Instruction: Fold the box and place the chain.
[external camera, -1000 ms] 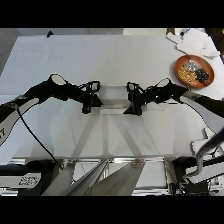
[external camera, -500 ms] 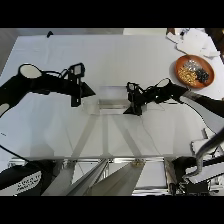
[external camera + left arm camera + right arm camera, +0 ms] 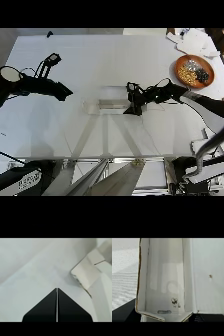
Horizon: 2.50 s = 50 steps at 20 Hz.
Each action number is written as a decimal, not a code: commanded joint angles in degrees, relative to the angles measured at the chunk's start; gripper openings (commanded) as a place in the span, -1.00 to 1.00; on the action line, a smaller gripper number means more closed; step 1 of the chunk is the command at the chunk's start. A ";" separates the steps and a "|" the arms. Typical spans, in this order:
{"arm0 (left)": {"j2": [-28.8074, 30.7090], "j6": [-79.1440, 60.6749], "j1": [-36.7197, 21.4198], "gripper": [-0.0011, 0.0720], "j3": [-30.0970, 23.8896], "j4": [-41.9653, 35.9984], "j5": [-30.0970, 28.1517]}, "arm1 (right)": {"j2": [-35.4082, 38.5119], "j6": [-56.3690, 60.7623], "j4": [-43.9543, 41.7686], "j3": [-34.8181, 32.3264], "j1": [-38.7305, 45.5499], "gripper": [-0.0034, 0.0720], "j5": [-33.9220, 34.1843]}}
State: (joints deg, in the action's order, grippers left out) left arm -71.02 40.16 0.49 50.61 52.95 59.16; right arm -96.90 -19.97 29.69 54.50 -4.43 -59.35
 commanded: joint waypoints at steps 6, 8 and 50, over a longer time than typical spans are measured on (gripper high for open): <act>-6.93 15.82 5.53 -0.95 -6.08 3.21 -6.10 | -0.02 0.00 0.00 0.02 -0.02 0.30 0.00; -8.17 17.33 7.67 -0.95 -6.08 3.23 -8.24 | -0.02 0.00 0.00 0.02 -0.02 0.30 0.00; -10.51 8.46 11.54 -0.20 -6.08 -21.46 -6.38 | -0.02 0.00 0.00 0.02 -0.02 0.30 0.00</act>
State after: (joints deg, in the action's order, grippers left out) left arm -81.56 49.47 12.10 44.49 32.58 52.51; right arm -96.90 -19.99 29.71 54.50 -4.43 -59.33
